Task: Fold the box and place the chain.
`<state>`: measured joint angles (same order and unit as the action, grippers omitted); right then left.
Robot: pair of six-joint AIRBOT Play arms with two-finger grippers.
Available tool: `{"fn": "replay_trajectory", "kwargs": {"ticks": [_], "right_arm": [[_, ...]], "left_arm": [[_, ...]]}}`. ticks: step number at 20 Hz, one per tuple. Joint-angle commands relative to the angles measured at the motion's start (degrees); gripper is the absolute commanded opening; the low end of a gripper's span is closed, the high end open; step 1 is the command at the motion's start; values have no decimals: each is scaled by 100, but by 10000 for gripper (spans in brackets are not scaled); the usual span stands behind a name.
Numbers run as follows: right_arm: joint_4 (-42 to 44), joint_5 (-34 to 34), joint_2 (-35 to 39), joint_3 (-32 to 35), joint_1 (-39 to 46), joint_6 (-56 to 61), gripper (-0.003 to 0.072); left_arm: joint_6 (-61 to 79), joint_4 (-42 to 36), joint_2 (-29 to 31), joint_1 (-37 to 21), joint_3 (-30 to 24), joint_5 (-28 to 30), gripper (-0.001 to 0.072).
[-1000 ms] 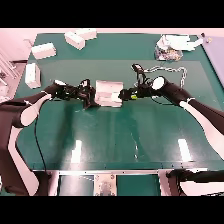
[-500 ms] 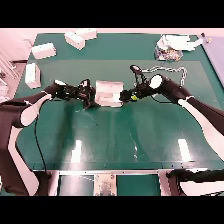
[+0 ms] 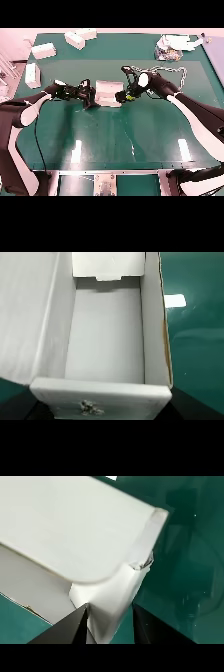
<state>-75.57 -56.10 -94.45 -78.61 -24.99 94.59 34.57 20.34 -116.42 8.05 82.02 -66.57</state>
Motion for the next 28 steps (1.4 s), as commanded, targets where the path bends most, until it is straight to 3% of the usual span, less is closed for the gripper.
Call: {"fn": "replay_trajectory", "kwargs": {"ticks": [1, 8, 19, 28], "right_arm": [[-343, -149, -144, -302, -118, 254, 343], [-684, -597, -562, -702, -205, 496, 343], [-763, -612, -909, -1189, -326, 555, 307], [-761, -658, -922, -1193, -391, 577, 264]], "left_arm": [[2, -2, 4, 0, 4, 2, 494], [0, -4, 4, 0, 4, 2, 494], [2, -22, 4, 0, 4, -7, 495], [2, -22, 4, 0, 4, -7, 494]]}}
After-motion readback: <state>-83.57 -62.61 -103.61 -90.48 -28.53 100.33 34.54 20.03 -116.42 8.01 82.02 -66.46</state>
